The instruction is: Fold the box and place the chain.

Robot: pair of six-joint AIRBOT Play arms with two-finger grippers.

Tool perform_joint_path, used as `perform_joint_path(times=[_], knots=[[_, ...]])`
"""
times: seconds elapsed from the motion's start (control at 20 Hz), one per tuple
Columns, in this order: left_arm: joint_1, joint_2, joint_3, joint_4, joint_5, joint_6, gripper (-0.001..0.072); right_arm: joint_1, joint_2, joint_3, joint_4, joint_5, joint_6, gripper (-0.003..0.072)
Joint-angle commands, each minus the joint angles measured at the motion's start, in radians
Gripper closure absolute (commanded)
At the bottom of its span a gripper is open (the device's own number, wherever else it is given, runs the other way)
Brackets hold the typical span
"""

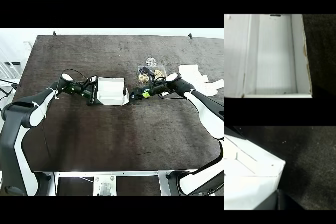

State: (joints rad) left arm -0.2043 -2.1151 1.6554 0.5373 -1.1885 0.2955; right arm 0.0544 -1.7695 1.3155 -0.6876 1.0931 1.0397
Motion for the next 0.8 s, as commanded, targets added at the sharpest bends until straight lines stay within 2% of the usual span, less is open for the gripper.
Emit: perform_joint_path(times=[0.0, 0.25, 0.3, 0.4, 0.45, 0.75], knots=[[0.001, 0.0, 0.0, 0.0, 0.0, 0.0, 0.0412, 0.002, 0.008, 0.003, 0.009, -0.003, -0.003, 0.0466], [0.001, 0.0, 0.0, 0.0, 0.0, 0.0, 0.0412, 0.008, 0.009, 0.003, 0.079, 0.0, -0.003, 0.0447], [0.001, 0.0, 0.0, 0.0, 0.0, 0.0, 0.0412, 0.015, 0.009, 0.003, 0.078, 0.0, -0.003, 0.0386], [0.001, 0.0, 0.0, 0.0, 0.0, 0.0, 0.0412, 0.029, 0.009, 0.003, 0.078, 0.0, 0.0, 0.0365], [0.001, 0.0, 0.0, 0.0, 0.0, 0.0, 0.0412, 0.035, 0.009, 0.003, 0.079, 0.0, 0.001, 0.0316], [0.001, 0.0, 0.0, 0.0, 0.001, 0.0, 0.0412, 0.08, 0.009, 0.006, 0.078, -0.027, 0.012, 0.0311]])
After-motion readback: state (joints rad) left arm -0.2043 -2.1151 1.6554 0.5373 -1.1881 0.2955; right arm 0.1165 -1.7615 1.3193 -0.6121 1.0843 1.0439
